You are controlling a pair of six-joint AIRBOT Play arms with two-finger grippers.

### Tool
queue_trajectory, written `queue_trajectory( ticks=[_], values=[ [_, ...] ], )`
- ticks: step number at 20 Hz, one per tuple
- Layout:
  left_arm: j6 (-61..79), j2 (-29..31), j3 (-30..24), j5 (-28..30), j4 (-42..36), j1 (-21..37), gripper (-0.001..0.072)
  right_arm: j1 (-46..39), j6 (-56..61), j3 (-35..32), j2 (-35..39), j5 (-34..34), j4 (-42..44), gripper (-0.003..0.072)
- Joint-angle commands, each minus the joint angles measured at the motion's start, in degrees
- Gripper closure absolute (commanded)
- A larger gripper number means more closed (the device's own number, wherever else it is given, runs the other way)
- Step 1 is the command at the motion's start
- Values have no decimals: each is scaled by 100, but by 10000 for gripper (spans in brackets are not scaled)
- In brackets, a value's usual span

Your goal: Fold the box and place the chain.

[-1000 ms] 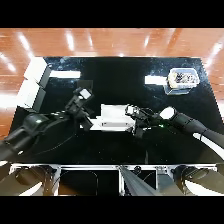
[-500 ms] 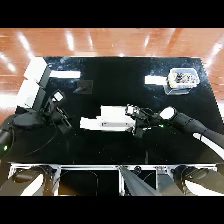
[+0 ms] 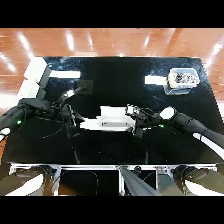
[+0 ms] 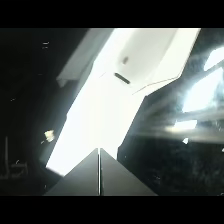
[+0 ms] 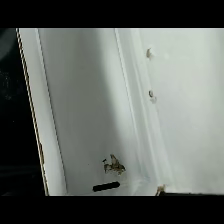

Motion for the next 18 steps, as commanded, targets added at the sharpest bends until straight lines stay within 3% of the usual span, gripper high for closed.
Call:
queue_trajectory(
  ticks=[1, 6, 13, 18],
  values=[
    [76, -186, 160, -511, 118, -573, 691, 2, 2, -4, 0, 2, 2, 156],
    [74, -195, 389, -1298, 654, -846, 687, 2, 2, -4, 0, 2, 2, 156],
    [-417, -197, 448, -1373, 498, -837, 687, 2, 2, -4, 0, 2, 2, 156],
    [76, -195, 448, -1497, 656, -861, 690, 2, 2, -4, 0, 2, 2, 156]
  ],
)
